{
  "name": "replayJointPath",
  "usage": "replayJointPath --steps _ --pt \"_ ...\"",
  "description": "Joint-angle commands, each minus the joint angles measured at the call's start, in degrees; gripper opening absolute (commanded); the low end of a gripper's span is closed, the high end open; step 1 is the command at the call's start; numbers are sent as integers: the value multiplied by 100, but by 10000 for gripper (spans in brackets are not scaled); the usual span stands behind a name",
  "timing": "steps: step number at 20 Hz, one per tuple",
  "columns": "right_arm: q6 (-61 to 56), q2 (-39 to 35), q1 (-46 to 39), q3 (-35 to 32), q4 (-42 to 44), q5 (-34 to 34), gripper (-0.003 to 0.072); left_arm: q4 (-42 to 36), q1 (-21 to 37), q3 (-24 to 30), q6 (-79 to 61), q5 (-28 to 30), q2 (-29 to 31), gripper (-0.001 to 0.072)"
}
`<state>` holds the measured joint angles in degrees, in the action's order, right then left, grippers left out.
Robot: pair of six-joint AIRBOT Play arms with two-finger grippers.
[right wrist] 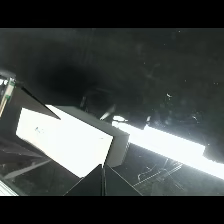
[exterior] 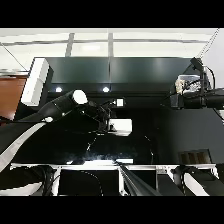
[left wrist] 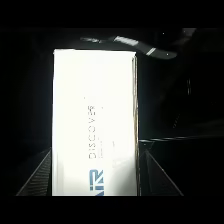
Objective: Fold the box and place the chain.
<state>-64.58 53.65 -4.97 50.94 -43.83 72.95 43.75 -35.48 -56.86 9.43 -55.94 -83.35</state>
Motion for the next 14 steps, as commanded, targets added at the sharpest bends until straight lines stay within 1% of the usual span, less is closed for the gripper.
replayJointPath --steps 1,3,5,7,9,10,11,12,13,14 --pt "-15 -4 -2 4 2 0 18 184 -94 -4 4 46 -72 714" --pt "-15 -4 -4 4 0 0 18 195 -153 -4 17 118 -223 714" --pt "-15 -4 -4 4 0 -2 18 319 -260 0 354 498 -339 714" --pt "-15 -4 -4 4 0 -2 18 636 -398 20 697 839 -374 714" --pt "-15 -4 -4 4 0 -9 18 1025 -529 22 1102 944 -385 714" --pt "-15 -4 -2 4 0 -11 18 1084 -555 22 1263 918 -385 697" --pt "-13 -4 -4 4 0 -11 18 1158 -553 20 1445 857 -380 563" --pt "-15 -4 -4 4 0 -13 18 1244 -533 17 1663 754 -363 400" --pt "-13 -4 -4 4 0 -11 18 1327 -490 17 1888 629 -313 332" --pt "-13 -4 -4 4 0 -9 18 1440 -400 17 2247 490 -221 323"
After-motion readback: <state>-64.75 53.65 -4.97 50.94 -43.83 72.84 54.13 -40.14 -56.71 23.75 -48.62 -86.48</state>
